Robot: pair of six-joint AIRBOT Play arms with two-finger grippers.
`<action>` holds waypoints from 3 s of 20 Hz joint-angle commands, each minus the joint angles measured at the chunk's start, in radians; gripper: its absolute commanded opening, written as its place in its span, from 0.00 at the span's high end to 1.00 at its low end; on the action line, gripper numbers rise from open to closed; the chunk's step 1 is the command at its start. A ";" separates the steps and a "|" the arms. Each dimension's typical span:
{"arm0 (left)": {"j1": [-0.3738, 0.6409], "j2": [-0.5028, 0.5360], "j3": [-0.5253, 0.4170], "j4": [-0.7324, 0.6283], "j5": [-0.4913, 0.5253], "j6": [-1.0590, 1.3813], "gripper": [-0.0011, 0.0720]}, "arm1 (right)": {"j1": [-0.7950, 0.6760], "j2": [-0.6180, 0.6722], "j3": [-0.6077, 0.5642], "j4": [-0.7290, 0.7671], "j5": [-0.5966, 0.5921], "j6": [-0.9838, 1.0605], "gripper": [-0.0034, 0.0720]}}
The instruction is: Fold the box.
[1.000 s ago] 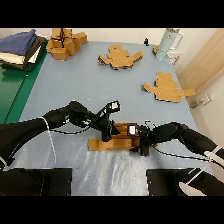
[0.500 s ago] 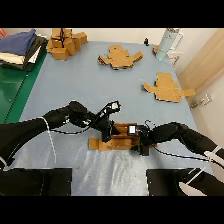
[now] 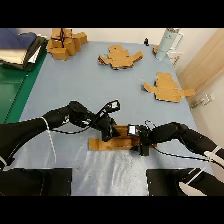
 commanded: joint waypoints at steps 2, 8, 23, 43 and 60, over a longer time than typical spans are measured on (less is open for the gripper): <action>0.044 0.037 0.001 0.173 -0.045 -0.254 0.55 | 0.000 0.000 0.001 -0.002 0.000 0.001 0.34; 0.093 0.230 0.001 0.513 -0.148 -0.826 0.02 | 0.000 0.000 0.001 -0.005 0.000 0.001 0.34; -0.053 0.040 0.138 0.220 0.051 -1.212 0.97 | 0.000 0.000 0.001 -0.005 0.000 0.001 0.34; -0.016 0.216 0.113 0.449 -0.035 -1.099 0.97 | 0.000 0.000 0.001 -0.013 0.000 0.001 0.34; 0.039 0.396 -0.350 0.132 0.121 0.203 0.05 | 0.000 0.000 0.001 -0.019 0.000 0.001 0.34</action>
